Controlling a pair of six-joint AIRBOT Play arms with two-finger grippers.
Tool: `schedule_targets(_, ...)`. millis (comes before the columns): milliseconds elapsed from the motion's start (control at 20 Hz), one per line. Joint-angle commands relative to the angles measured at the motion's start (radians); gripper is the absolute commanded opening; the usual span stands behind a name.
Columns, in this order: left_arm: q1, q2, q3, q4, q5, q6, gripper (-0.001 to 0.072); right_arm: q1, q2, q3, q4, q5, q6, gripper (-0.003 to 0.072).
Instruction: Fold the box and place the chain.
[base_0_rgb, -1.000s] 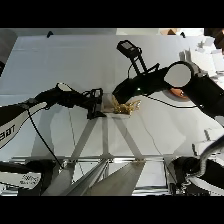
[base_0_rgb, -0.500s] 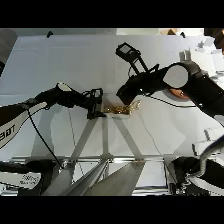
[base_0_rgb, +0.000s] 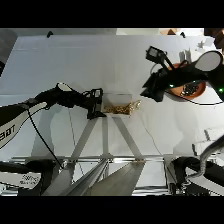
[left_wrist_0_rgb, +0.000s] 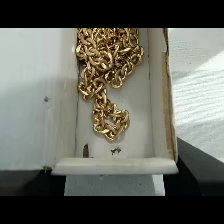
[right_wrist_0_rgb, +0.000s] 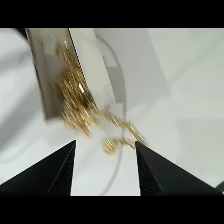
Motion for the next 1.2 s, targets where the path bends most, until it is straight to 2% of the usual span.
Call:
schedule_targets(0, 0.001, 0.001, 0.000, 0.000, 0.000, 0.000, 0.0393, -0.089, -0.048, -0.100, 0.042, 0.007, -0.408, 0.0528)
schedule_targets(100, 0.001, 0.001, 0.000, 0.000, 0.000, 0.000, 0.0393, -0.089, -0.136, -0.107, 0.077, 0.012, -0.516, 0.0541)
schedule_targets(250, 0.001, 0.001, 0.000, 0.000, 0.000, 0.000, 0.0393, -0.070, -0.254, -0.107, 0.154, 0.005, -0.547, 0.0541)
schedule_targets(450, 0.001, 0.001, 0.000, 0.000, 0.000, 0.000, 0.0393, -0.008, -0.339, -0.107, 0.200, -0.013, -0.648, 0.0541)
schedule_targets(600, 0.001, 0.001, 0.000, 0.000, 0.000, 0.000, 0.0393, -0.005, -0.367, -0.107, 0.285, -0.016, -0.647, 0.0541)
schedule_targets(1050, 0.001, 0.001, 0.000, 0.000, 0.000, 0.000, 0.0393, 0.025, -0.374, -0.107, 0.288, -0.067, -0.642, 0.0532)
schedule_targets(1100, 0.001, 0.001, 0.000, 0.000, 0.000, 0.000, 0.0393, 0.026, -0.374, -0.107, 0.287, -0.066, -0.642, 0.0476)
schedule_targets(1150, 0.001, 0.001, 0.000, 0.000, 0.000, 0.000, 0.0393, 0.025, -0.374, -0.107, 0.287, -0.066, -0.642, 0.0357)
